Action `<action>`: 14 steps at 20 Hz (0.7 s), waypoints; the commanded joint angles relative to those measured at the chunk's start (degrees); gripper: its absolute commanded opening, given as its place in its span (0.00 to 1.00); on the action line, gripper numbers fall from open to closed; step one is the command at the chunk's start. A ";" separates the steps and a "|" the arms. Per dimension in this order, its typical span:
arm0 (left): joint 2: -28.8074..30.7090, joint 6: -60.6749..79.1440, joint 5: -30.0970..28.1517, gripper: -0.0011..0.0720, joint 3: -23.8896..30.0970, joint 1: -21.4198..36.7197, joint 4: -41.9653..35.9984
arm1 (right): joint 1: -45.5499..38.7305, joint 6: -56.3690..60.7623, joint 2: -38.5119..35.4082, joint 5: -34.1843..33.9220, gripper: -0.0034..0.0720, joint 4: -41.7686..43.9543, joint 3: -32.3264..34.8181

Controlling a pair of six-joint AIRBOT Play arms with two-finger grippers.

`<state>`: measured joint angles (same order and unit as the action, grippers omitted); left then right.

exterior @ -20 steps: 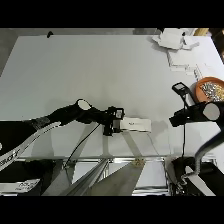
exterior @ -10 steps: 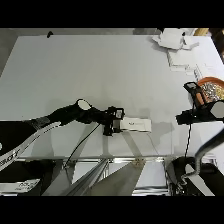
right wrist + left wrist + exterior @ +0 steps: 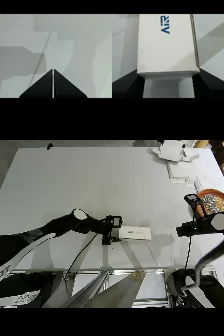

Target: Fold the box and place the chain.

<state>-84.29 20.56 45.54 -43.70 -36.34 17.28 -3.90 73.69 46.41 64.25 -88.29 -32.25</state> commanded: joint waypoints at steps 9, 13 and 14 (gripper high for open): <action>27.02 -54.69 -0.85 0.44 -0.07 34.69 35.69 | -0.02 0.00 0.00 0.02 0.07 0.02 -0.02; 27.39 -72.52 -2.25 0.48 -0.02 51.01 48.22 | -0.02 0.00 0.02 0.02 0.07 0.02 0.00; 27.08 -75.17 -2.21 0.48 0.00 54.49 48.94 | -0.02 0.00 0.00 0.02 0.07 0.02 -0.02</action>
